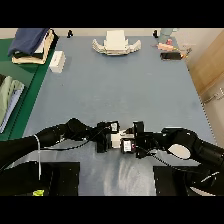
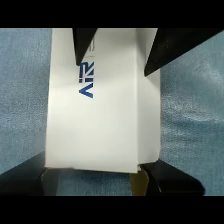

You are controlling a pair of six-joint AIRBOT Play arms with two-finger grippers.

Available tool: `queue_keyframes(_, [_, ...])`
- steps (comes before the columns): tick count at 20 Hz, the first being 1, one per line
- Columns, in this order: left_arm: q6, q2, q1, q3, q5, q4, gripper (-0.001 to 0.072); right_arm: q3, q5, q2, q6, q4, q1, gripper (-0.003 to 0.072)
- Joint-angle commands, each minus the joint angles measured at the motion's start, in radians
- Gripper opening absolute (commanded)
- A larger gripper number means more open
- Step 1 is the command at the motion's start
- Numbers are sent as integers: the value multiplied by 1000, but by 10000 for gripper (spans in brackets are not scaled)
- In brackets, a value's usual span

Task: Fold the box.

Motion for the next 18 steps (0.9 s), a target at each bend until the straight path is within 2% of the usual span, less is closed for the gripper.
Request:
queue_keyframes(1, [2,-1,0,0,-1,0,465,1,-5,35,-8,-4,1,453])
queue_keyframes(6, [2,-1,0,1,-1,0,465,1,0,39,-8,-3,1,453])
queue_keyframes(12, [2,-1,0,1,-1,0,464,1,85,39,-7,42,1,452])
queue_keyframes(18, [2,-1,0,1,-1,0,465,0,111,38,-7,27,0,452])
